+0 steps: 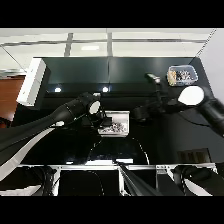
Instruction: Fold the box and place the chain.
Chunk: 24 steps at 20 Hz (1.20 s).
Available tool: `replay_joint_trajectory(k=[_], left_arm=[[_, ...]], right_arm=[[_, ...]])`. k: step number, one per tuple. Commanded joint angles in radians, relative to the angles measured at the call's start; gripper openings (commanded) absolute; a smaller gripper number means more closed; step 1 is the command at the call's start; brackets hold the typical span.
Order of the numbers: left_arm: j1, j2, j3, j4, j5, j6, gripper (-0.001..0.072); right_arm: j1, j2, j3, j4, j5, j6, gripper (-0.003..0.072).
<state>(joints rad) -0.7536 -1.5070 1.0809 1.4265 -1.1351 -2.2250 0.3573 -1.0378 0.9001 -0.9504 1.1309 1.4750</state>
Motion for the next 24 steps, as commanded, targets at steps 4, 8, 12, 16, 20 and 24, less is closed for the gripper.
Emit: replay_joint_trajectory(k=[4,8,12,16,20,24], left_arm=[[0.000,0.001,0.001,0.000,0.006,-0.001,0.0024],[-0.001,0.001,0.001,-0.005,0.029,0.000,0.0024],[-0.007,0.020,0.040,-0.011,0.028,-0.008,0.0480],[-0.039,0.159,0.040,0.124,-0.003,0.059,0.0516],[0.043,0.355,-0.134,0.249,-0.022,0.111,0.0515],[0.293,0.511,-0.410,-0.093,0.121,0.564,0.0515]], right_arm=[[-0.180,0.152,0.002,-0.206,0.129,0.013,0.0320],[-0.181,0.153,-0.001,-0.214,0.092,0.008,0.0321],[-0.181,0.153,-0.005,-0.215,0.090,-0.017,0.0321],[-0.181,0.153,-0.008,-0.235,0.077,-0.022,0.0320],[-0.181,0.153,-0.008,-0.240,0.043,-0.021,0.0321],[-0.181,0.152,-0.008,-0.236,0.000,-0.013,0.0321]])
